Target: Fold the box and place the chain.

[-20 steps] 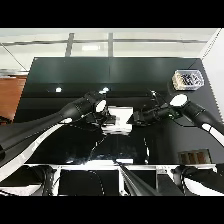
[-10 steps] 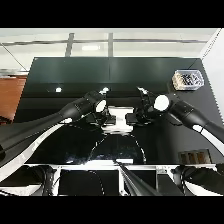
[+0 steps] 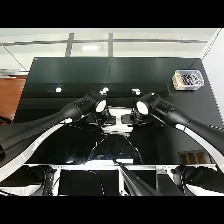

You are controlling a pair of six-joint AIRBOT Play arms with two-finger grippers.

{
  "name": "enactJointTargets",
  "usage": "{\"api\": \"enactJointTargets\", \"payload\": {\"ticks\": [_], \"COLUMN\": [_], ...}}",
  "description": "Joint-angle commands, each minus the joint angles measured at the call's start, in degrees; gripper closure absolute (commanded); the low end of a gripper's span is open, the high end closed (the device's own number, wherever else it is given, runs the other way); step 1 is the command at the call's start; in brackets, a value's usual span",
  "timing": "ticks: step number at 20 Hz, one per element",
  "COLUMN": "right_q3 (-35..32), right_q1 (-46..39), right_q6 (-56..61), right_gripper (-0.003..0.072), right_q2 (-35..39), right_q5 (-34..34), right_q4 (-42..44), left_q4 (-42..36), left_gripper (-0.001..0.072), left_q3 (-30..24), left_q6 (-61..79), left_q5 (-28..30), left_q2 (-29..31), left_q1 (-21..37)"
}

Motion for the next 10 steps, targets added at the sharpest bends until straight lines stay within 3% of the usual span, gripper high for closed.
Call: {"api": "enactJointTargets", "payload": {"ticks": [1, 4, 10], "right_q3": [0.52, 0.52, 0.52], "right_q1": [0.94, 0.94, 0.94], "right_q6": [5.60, 6.05, 6.25], "right_gripper": [0.0353, 0.0442, 0.0451], "right_q2": [-1.44, -1.53, -2.32], "right_q5": [0.22, -1.70, -1.27], "right_q4": [-1.22, 0.26, 0.63], "left_q4": [0.07, 0.07, 0.09], "left_gripper": [0.0681, 0.0681, 0.0681], "left_q3": [0.02, 0.02, 0.02], "left_q6": [0.00, 0.00, 0.00], "left_q5": [-0.04, -0.02, -0.02], "left_q2": [0.00, 0.00, 0.00], "left_q1": [0.00, 0.00, 0.00]}}
